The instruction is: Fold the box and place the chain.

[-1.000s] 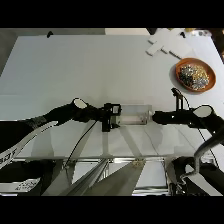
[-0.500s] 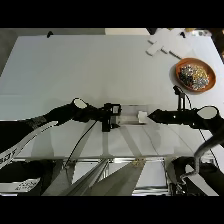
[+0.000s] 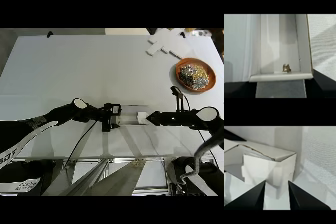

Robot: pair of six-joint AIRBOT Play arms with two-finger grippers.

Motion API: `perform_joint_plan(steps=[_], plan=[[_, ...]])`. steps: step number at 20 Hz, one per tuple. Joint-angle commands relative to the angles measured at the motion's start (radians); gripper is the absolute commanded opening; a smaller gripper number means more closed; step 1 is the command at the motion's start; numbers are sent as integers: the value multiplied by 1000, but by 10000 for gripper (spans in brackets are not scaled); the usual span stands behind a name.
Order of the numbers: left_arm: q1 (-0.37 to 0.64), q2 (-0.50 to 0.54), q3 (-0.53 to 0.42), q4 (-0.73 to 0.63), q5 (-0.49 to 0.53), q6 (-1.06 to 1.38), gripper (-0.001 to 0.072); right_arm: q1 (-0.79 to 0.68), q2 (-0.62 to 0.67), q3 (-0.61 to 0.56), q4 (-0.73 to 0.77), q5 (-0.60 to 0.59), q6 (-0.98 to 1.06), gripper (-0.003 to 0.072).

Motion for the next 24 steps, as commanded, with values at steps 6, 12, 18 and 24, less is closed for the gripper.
perform_joint_plan(steps=[6, 12, 18, 24], plan=[[0, 0, 0, 0, 0, 0, 11, 178, 1, 26, -198, -123, 217, 344], [0, 0, 0, 0, 0, 0, 11, 295, -63, 120, -365, -89, 457, 344], [0, 0, 0, 0, 0, 0, 11, 416, -156, 202, -483, -43, 647, 344], [0, 0, 0, 0, 0, 0, 11, 498, -266, 326, -644, 69, 793, 411]])
